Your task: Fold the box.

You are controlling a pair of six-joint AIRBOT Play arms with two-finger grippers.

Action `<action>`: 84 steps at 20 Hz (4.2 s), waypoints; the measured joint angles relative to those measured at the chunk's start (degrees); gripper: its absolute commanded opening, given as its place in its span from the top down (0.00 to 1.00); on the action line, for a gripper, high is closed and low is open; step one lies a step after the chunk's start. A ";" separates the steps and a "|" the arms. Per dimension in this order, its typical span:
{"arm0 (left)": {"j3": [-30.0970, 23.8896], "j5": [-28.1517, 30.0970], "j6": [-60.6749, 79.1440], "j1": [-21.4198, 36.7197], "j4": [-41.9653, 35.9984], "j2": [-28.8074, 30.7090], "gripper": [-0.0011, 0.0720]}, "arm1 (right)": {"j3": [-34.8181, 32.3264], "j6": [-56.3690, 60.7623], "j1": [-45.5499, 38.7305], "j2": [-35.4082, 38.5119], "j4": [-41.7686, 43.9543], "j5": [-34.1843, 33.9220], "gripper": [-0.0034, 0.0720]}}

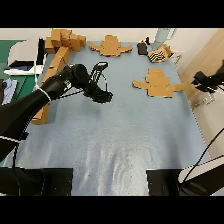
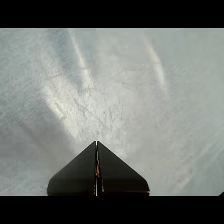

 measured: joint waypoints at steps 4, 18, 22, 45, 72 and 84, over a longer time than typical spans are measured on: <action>0.00 2.64 -0.07 0.00 -1.25 0.00 0.97 | 5.68 -4.66 -2.43 -7.93 3.89 2.19 0.45; 0.00 3.85 -0.11 0.02 -7.08 0.00 0.97 | 16.72 -14.69 0.37 -16.39 9.14 -6.67 0.50; 0.00 3.58 -0.11 -0.04 -7.30 0.00 0.96 | 16.90 -15.26 0.52 -17.44 7.56 -6.32 0.50; 1.38 -2.54 1.44 3.72 -9.51 0.00 0.35 | 1.20 -23.15 12.28 -4.09 21.64 -22.88 0.95; -4.11 -17.64 13.99 9.38 -18.40 0.22 0.35 | -51.84 -22.73 25.29 28.24 17.97 -12.74 0.56; -4.11 -20.04 14.03 11.52 -18.58 -0.39 0.31 | -48.68 -33.92 30.56 23.04 24.72 -14.01 0.95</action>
